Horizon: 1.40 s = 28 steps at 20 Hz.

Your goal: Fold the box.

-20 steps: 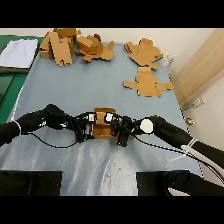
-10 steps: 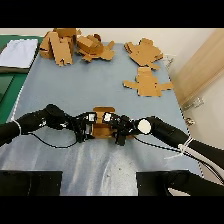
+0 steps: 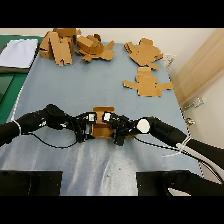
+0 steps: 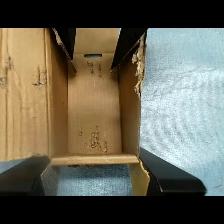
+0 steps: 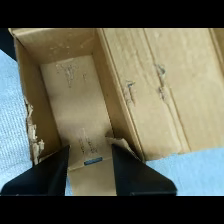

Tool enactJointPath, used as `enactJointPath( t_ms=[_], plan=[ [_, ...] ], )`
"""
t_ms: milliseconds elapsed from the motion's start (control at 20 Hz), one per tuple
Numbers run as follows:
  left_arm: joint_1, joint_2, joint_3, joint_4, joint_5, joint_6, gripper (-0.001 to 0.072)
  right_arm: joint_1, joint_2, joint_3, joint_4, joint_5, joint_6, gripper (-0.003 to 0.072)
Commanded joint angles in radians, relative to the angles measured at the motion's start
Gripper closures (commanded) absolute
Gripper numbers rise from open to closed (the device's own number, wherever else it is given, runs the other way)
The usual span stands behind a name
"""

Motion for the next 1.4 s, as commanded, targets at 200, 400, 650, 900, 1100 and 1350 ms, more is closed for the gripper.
enactJointPath(
  t_ms=[200,400,650,900,1100,1350],
  plan=[
    [0.000,0.000,0.001,0.000,0.000,0.000,0.0304,0.001,0.005,0.001,-0.004,0.008,0.008,0.0356],
    [0.000,-0.001,0.001,0.000,0.000,0.000,0.0303,0.000,0.063,0.001,-0.115,0.074,0.137,0.0502],
    [0.000,0.000,0.001,0.000,0.000,0.000,0.0304,-0.002,0.100,0.000,-0.307,0.154,0.531,0.0682],
    [0.000,-0.001,0.001,0.000,0.000,0.000,0.0304,-0.055,0.245,-0.002,-0.395,0.213,0.807,0.0682],
    [0.000,0.000,0.001,0.000,0.000,0.000,0.0303,-0.252,0.367,-0.040,-0.688,0.356,1.242,0.0684],
    [0.000,-0.001,0.001,0.000,0.000,0.000,0.0303,-0.406,0.362,-0.151,-0.351,0.272,1.204,0.0684]
  ],
)
